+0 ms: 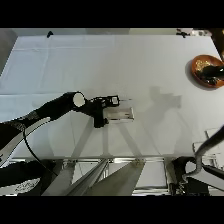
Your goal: Fold the box and place the chain.
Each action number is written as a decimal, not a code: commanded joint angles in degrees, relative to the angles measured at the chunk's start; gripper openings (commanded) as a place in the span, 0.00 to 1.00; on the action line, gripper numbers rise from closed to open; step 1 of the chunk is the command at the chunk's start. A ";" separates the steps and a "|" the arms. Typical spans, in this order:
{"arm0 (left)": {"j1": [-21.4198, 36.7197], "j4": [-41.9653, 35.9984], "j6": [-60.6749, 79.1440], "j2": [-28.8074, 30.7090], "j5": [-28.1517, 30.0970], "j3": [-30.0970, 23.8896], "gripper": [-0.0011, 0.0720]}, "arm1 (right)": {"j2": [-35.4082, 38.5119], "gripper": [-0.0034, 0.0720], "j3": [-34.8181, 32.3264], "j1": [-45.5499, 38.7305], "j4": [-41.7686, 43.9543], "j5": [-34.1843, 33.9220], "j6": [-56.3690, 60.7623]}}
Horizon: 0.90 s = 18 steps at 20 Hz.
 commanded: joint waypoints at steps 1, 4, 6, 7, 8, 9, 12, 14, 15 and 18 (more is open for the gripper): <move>-0.02 0.02 0.00 0.02 0.00 0.02 0.49 | -13.79 0.70 12.02 -7.96 1.49 1.99 -2.89; -0.02 0.02 0.00 0.02 -0.02 0.04 0.49 | -24.00 0.77 21.92 -7.76 1.57 2.84 -0.13; -0.02 0.00 0.00 0.02 0.00 0.02 0.49 | -29.09 0.77 26.73 -7.50 1.97 4.07 0.33; -0.02 0.02 0.00 0.02 -0.02 0.02 0.49 | -30.95 0.77 28.04 -7.48 2.29 4.33 0.35; -0.02 0.02 0.00 0.02 0.00 0.02 0.49 | -32.59 0.77 28.68 -7.50 2.89 4.35 0.35; -0.02 0.02 0.00 0.02 0.00 0.02 0.49 | -33.81 0.77 28.72 -7.50 2.91 4.26 0.33; -0.02 0.02 0.00 0.02 -0.02 0.04 0.49 | -36.89 0.77 28.72 -7.48 3.50 3.43 0.07; -0.02 0.00 0.00 0.02 -0.02 0.02 0.49 | -38.23 0.77 28.72 -7.48 4.98 2.08 0.04; -0.02 0.00 0.00 0.02 0.00 0.02 0.49 | -38.75 0.76 28.72 -7.50 6.23 1.90 -0.31; -0.02 0.02 0.00 0.02 -0.02 0.02 0.49 | -40.13 0.60 28.72 -7.50 9.62 2.78 -2.62</move>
